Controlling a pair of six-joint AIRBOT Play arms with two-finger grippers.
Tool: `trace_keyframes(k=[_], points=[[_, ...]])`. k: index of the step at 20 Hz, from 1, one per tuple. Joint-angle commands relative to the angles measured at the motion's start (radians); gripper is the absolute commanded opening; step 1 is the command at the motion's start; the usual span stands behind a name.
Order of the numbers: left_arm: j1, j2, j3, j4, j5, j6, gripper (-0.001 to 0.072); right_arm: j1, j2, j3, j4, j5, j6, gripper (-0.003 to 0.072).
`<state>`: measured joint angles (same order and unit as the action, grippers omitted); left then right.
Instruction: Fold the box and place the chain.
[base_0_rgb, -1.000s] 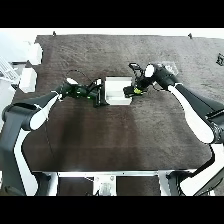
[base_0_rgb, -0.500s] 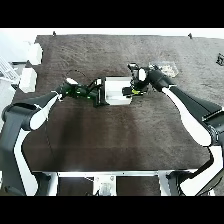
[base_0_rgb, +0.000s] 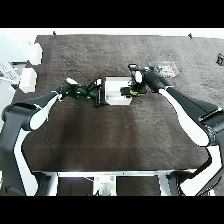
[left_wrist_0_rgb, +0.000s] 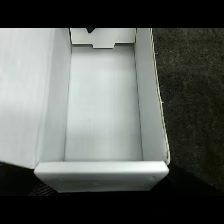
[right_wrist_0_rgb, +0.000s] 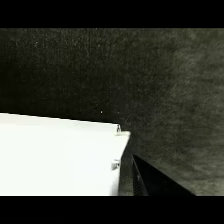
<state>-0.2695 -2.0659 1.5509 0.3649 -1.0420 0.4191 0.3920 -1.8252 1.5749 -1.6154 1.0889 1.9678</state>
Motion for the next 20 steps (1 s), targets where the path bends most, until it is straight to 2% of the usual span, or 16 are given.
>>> trace_keyframes(k=[1,6,8,10,12,13,17,18,19,20], points=[[0.0,0.001,0.0,0.0,0.002,0.0,0.0527,0.0,-0.01,0.001,-0.001,0.004,0.042,0.0278],[0.0,0.001,0.0,0.0,0.002,0.0,0.0527,0.0,-0.011,0.001,-0.032,0.04,0.057,0.0262],[0.0,0.001,0.0,0.0,0.002,0.0,0.0527,0.0,-0.011,0.001,-0.043,0.045,0.056,0.0182],[0.0,0.001,0.0,0.0,0.002,0.0,0.0527,0.002,-0.011,0.001,-0.043,0.045,0.056,0.0174],[0.0,0.001,0.0,0.0,0.002,0.0,0.0527,0.006,-0.011,0.001,-0.042,0.045,0.057,0.0033],[0.0,0.001,0.0,0.0,0.001,0.0,0.0527,0.011,-0.01,0.001,-0.043,0.045,0.057,0.0011],[0.0,0.001,0.0,0.0,0.002,0.0,0.0527,0.018,-0.01,0.002,-0.046,0.045,0.068,0.0011],[0.0,0.001,0.0,0.0,0.002,0.0,0.0527,0.018,-0.01,0.002,-0.045,0.044,0.068,0.0089],[0.0,0.001,0.0,-0.001,0.002,0.0,0.0527,0.018,-0.01,0.005,-0.045,0.044,0.068,0.0239],[0.0,0.001,0.0,0.0,0.002,0.0,0.0527,0.017,-0.01,0.011,-0.045,0.044,0.068,0.0341]])
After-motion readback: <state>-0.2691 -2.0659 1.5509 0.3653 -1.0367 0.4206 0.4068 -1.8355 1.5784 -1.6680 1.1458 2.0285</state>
